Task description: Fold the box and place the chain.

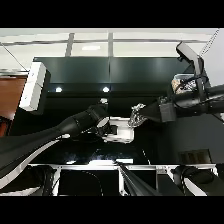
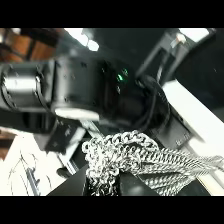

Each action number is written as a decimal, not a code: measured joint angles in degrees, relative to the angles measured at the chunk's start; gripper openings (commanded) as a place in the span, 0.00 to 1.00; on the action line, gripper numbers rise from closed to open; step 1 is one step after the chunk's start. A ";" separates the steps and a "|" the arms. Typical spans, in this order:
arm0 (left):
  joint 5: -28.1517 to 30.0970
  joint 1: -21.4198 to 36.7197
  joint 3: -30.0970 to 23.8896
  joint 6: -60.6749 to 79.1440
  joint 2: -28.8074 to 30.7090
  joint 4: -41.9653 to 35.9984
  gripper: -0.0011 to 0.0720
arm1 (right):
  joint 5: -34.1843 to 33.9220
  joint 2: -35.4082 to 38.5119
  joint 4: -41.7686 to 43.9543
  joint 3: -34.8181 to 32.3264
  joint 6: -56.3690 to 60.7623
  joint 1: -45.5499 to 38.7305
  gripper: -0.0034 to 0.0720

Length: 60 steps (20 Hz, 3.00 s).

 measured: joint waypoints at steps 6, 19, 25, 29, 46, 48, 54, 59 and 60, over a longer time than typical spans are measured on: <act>0.09 0.00 0.00 0.00 0.00 -0.02 0.05 | -3.58 -0.04 0.15 -6.49 0.61 1.16 0.05; 0.13 0.00 0.00 -0.02 0.00 -0.02 0.05 | -3.43 -0.07 -1.42 -5.64 3.63 1.31 0.05; 0.11 0.00 0.00 0.00 0.00 -0.02 0.05 | -2.36 -0.04 3.21 1.95 5.25 1.31 0.05; 0.11 0.00 0.00 -0.02 0.00 -0.02 0.05 | -2.64 -0.04 3.67 3.67 5.75 1.31 0.06; 0.09 0.00 0.00 -0.02 0.00 -0.02 0.05 | -2.23 -0.07 -10.05 -4.59 10.21 2.58 0.05; 0.09 0.00 0.00 -0.02 0.00 -0.02 0.05 | -3.43 -0.07 -8.20 -5.44 10.16 2.58 0.05; 0.11 -0.02 0.00 -0.02 0.00 -0.02 0.05 | -6.14 -0.04 -0.72 -6.27 8.02 2.58 0.05; 0.09 0.00 0.00 -0.02 0.00 -0.02 0.05 | -6.86 -0.04 0.66 -6.71 7.17 2.58 0.05; 0.09 0.00 0.00 -0.02 0.00 -0.02 0.05 | -6.86 -0.04 0.55 -7.17 7.17 2.58 0.05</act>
